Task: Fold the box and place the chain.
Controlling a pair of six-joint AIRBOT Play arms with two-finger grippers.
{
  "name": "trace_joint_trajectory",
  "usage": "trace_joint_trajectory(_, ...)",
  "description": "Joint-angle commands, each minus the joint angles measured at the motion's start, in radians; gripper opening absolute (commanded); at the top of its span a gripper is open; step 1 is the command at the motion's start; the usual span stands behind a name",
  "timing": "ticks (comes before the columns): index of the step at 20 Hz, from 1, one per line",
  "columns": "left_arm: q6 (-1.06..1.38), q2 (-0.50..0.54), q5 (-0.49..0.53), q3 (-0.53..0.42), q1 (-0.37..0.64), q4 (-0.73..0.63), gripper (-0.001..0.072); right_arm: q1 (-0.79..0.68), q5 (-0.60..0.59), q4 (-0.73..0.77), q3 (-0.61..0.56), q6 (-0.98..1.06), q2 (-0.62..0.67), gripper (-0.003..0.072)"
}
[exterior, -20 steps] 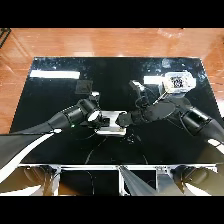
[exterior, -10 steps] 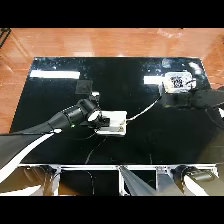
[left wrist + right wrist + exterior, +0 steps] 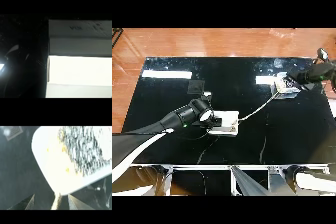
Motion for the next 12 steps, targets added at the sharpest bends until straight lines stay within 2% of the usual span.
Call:
trace_joint_trajectory(1,0.000,0.000,-0.003,0.000,0.001,-0.002,0.0028,-0.011,-0.112,-0.010,0.213,0.109,-0.212,0.0492)
trace_joint_trajectory(4,0.000,0.000,-0.003,0.000,0.001,-0.002,0.0028,-0.011,-0.169,-0.012,0.278,0.158,-0.291,0.0491)
trace_joint_trajectory(5,0.000,0.000,-0.003,0.000,0.001,-0.002,0.0028,-0.011,-0.167,-0.026,0.278,0.188,-0.298,0.0473)
trace_joint_trajectory(12,0.000,0.000,-0.003,0.000,0.001,0.001,0.0028,-0.014,-0.157,-0.031,0.278,0.203,-0.306,0.0473)
